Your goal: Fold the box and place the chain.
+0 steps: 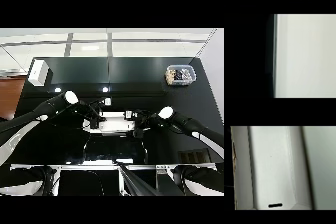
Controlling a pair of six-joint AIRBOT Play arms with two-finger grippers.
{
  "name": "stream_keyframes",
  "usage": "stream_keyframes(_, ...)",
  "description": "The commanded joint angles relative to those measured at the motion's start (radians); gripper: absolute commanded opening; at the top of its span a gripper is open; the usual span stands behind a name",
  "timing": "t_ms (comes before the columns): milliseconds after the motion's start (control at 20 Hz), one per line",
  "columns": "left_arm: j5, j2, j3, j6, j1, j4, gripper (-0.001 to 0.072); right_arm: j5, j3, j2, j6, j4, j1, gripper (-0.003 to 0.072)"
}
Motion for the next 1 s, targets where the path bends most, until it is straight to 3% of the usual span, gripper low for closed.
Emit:
stream_keyframes(0,0.005,-0.001,0.0,0.0,0.0,0.0,0.0024,-0.002,0.001,-0.001,0.005,-0.009,0.003,0.0665)
stream_keyframes(200,0.004,-0.001,0.0,0.0,0.0,0.0,0.0024,-0.003,0.001,-0.001,0.005,-0.009,0.003,0.064)
stream_keyframes(250,0.004,-0.001,0.0,0.0,0.0,0.0,0.0024,-0.003,0.001,-0.001,0.005,-0.009,0.003,0.0508)
stream_keyframes(350,0.004,0.002,0.0,0.0,0.002,0.0,0.0031,-0.003,0.001,-0.001,0.005,-0.009,0.003,0.0488)
stream_keyframes(400,0.002,0.008,0.0,0.0,0.003,0.0,0.0157,-0.003,0.001,-0.001,0.005,-0.009,0.003,0.0488)
stream_keyframes(500,-0.002,0.033,0.001,-0.023,0.014,0.006,0.059,-0.003,0.001,-0.001,0.005,-0.009,0.003,0.0488)
stream_keyframes(550,-0.002,0.057,0.001,-0.079,0.027,0.018,0.072,-0.003,0.001,-0.001,0.005,-0.009,0.003,0.0488)
stream_keyframes(750,-0.125,0.202,0.0,-0.34,0.107,0.213,0.072,-0.003,0.001,-0.001,0.005,-0.009,0.003,0.0488)
stream_keyframes(900,-0.356,0.306,0.0,-0.598,0.182,0.297,0.0705,-0.002,0.001,-0.001,0.005,-0.009,0.003,0.0486)
stream_keyframes(950,-0.452,0.318,-0.001,-0.687,0.2,0.272,0.0623,-0.002,0.001,-0.001,0.005,-0.009,0.002,0.0475)
